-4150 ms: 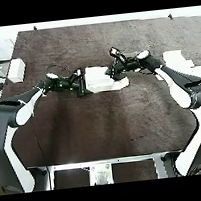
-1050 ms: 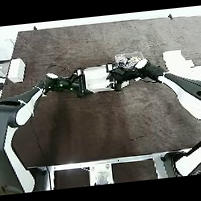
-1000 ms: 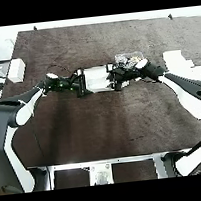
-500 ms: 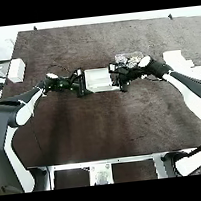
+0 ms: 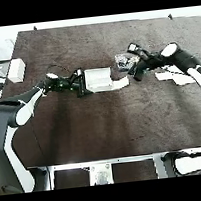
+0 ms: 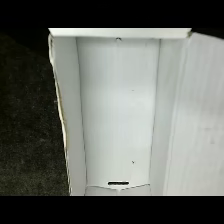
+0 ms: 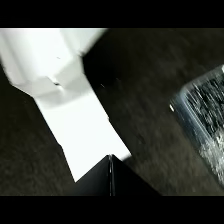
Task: Fold the box and place the chain.
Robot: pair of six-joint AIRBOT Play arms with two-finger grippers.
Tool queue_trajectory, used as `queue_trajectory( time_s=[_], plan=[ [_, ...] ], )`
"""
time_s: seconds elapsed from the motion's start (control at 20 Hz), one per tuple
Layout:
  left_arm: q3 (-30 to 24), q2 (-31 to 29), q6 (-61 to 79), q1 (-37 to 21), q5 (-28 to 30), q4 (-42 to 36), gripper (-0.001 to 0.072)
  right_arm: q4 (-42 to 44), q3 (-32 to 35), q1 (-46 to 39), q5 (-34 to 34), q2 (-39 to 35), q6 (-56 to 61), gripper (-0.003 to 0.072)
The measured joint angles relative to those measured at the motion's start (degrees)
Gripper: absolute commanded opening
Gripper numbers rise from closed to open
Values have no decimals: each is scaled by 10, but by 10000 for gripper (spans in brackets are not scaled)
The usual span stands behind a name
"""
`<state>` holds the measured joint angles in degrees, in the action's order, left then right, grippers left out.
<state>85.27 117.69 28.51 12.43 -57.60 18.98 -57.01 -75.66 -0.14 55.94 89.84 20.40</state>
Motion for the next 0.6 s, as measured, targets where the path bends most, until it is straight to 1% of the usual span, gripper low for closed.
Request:
queue_trajectory(
  time_s=[0.25, 0.4, 0.6],
  plan=[
    [0, 0, 0, 0, 0, 0, 281, 30, 0, -55, 0, 26, 132, 8],
    [0, 0, 0, 0, 0, 0, 280, 57, 0, -61, 5, 62, 180, 8],
    [0, 0, 0, 0, 0, 0, 280, 100, 0, -43, 21, 116, 205, 8]
  ],
)
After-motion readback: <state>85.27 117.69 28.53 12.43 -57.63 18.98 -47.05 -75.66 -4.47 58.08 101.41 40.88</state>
